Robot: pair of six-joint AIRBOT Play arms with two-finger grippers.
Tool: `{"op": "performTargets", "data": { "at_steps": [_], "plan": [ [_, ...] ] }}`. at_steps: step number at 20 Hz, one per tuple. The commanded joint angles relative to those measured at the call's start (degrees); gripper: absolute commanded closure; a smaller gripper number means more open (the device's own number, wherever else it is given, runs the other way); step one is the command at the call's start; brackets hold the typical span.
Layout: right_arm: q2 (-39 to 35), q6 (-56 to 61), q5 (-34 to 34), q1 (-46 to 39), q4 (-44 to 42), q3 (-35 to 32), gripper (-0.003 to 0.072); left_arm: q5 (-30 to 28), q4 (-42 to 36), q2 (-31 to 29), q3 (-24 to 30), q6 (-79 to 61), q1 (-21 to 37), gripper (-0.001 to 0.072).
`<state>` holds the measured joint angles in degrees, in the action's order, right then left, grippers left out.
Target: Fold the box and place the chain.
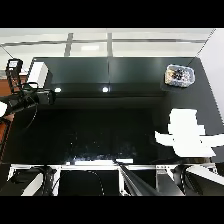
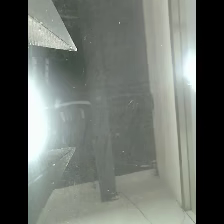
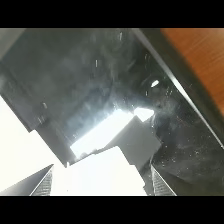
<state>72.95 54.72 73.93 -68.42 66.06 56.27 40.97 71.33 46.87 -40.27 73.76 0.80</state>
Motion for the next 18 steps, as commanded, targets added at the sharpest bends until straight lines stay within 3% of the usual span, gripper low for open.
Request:
{"op": "performTargets", "data": {
  "at_steps": [1,4,5,6,7,9,10,13,18],
  "plan": [
    [5.4,-9.1,3.1,-1.6,-0.6,0.0,-0.0017,-0.1,0.0,0.0,0.0,0.0,0.0,0.0005],
    [7.9,-10.8,3.5,1.5,2.4,0.0,-0.0017,-0.3,0.0,0.0,0.0,0.0,0.0,0.0005],
    [8.3,-11.4,3.3,2.6,3.0,0.0,0.0033,-0.2,0.0,0.0,0.0,0.0,0.0,0.0005],
    [8.5,-11.7,3.3,3.7,3.1,0.0,0.0193,-0.2,-0.2,0.0,0.0,0.0,0.0,0.0005],
    [8.5,-11.7,3.5,4.7,3.1,0.0,0.0227,-0.1,-0.3,0.0,0.0,0.0,0.0,0.0005],
    [8.2,-11.7,6.0,6.1,3.2,0.0,0.0586,-0.2,-0.2,0.0,0.0,0.0,0.0,0.0005],
    [7.6,-11.9,7.3,6.8,3.2,0.0,0.0662,-0.2,-0.2,0.0,0.0,0.0,0.0,0.0005],
    [3.9,-11.9,8.2,10.0,1.9,-0.1,0.0669,-0.2,-0.2,0.0,0.0,0.0,0.0,0.0006],
    [-4.5,-11.9,6.0,22.3,-14.9,-2.5,0.0669,-0.2,-0.2,0.0,0.0,0.0,0.0,0.0005]
  ]
}}
